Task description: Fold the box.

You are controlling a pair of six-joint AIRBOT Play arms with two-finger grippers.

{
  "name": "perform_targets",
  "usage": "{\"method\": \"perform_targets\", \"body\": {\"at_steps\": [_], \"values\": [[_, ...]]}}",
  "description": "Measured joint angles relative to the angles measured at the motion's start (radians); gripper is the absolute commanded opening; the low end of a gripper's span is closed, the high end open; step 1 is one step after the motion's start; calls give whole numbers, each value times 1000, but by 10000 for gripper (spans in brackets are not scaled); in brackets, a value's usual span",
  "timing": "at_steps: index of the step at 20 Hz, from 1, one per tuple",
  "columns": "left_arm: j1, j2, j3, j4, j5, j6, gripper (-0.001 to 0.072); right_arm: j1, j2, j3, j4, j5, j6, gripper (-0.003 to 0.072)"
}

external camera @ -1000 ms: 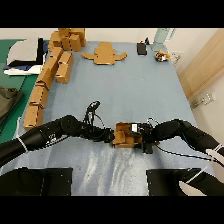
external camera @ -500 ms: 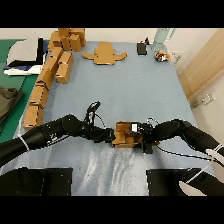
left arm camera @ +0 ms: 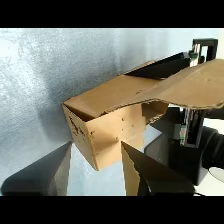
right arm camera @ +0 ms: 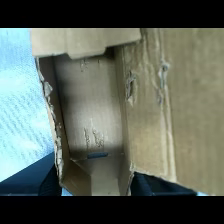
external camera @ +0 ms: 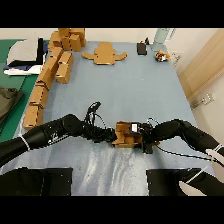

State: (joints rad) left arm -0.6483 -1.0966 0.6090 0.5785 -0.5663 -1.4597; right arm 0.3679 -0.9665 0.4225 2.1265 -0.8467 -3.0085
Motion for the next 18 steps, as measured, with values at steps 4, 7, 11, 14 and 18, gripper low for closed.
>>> {"method": "perform_targets", "body": {"at_steps": [4, 7, 11, 14, 18], "values": [[0, 0, 23, 0, -8, -18, 489, 0, 0, 0, 0, 0, 0, 468], [0, -2, 40, 14, -22, -29, 488, 0, 0, 0, 0, 0, 0, 468], [-28, -29, 58, 40, -30, -56, 490, 0, 0, 0, 0, 0, 0, 468], [-45, -43, 65, 45, -9, -64, 490, 0, 0, 0, 0, 0, 0, 468], [-52, -50, 69, 47, 28, -73, 491, 0, 0, 0, 0, 0, 0, 469]]}}
